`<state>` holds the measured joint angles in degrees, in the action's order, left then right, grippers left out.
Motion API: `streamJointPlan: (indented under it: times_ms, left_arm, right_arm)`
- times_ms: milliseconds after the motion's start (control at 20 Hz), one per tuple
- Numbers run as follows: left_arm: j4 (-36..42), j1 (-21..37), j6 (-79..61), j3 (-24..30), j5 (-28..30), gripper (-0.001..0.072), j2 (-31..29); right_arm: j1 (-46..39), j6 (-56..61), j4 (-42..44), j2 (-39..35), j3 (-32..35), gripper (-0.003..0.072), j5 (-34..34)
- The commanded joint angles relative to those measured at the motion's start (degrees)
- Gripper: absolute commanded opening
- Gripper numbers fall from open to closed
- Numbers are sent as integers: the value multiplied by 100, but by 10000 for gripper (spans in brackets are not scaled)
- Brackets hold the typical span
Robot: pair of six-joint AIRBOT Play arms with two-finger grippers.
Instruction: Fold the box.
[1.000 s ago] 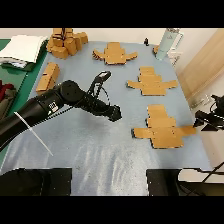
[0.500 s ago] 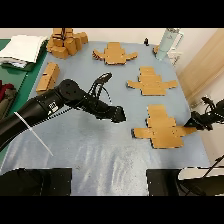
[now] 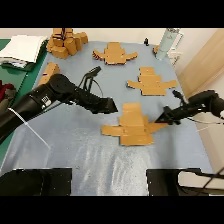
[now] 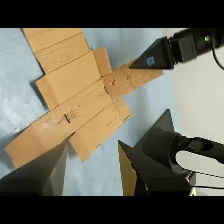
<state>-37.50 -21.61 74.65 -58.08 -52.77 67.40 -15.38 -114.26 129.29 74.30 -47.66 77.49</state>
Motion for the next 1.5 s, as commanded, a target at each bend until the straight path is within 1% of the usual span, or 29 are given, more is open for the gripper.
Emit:
streamJointPlan:
  times_ms: [0, 50, 100, 150, 300, 350, 400, 450, 500, 550, 600, 750, 800, 850, 1000, 1100, 1200, 1350, 1450]
  left_arm:
    - [-70, 619, -11, -4, -789, 495, 0]
    - [-118, 728, -13, -4, -890, 492, 0]
    - [-155, 809, -13, -4, -953, 492, 0]
    - [-160, 881, -31, -4, -990, 492, 0]
    - [-149, 918, -31, -4, -1010, 491, 0]
    - [-144, 918, -31, -4, -1005, 491, 0]
    - [-144, 918, -31, -4, -977, 491, 0]
    - [-146, 918, -39, -4, -922, 491, 0]
    - [-146, 918, -127, -4, -909, 491, 0]
    - [-162, 918, -240, -4, -935, 491, 4]
    - [-223, 920, -219, -4, -940, 491, 24]
    - [-634, 1034, -385, -4, -929, 497, 249]
    - [-621, 1097, -476, -4, -935, 689, 341]
    - [-608, 1161, -487, -4, -929, 699, 413]
    - [-588, 1307, -614, -4, -866, 699, 728]
    - [-568, 1311, -809, -4, -802, 699, 1019]
    - [-302, 1314, -1027, -4, -713, 699, 1327]
    - [737, 1309, -1768, -4, -726, 699, 1775]
    - [911, 1311, -1858, -4, -719, 698, 2063]
  right_arm:
    - [1211, 1193, -516, -850, 616, 9, -1434]
    - [1421, 1576, -1008, -894, 623, 82, -1408]
    - [1550, 1810, -1377, -881, 625, 272, -1355]
    - [1615, 1856, -1534, -837, 623, 339, -1292]
    - [1620, 1843, -1495, -643, 619, 333, -1054]
    - [1620, 1768, -1423, -575, 619, 254, -938]
    - [1620, 1604, -1294, -525, 619, 203, -859]
    - [1620, 1349, -1064, -503, 619, 196, -850]
    - [1620, 1016, -710, -498, 619, 92, -868]
    - [1622, 597, -323, -498, 619, 7, -885]
    - [1652, 282, -46, -505, 619, 7, -944]
    - [2157, 15, -131, -732, 776, 5, -1364]
    - [2398, 20, -125, -935, 962, 5, -1600]
    - [2638, 39, -122, -1163, 1172, 5, -1847]
    - [3368, 352, -142, -1849, 1853, 5, -2590]
    - [3766, 551, -212, -2223, 2159, 5, -2999]
    - [3982, 765, -352, -2385, 2216, 5, -3156]
    - [4015, 778, -356, -2396, 2218, 5, -3158]
    - [4015, 778, -356, -2396, 2218, 6, -3158]
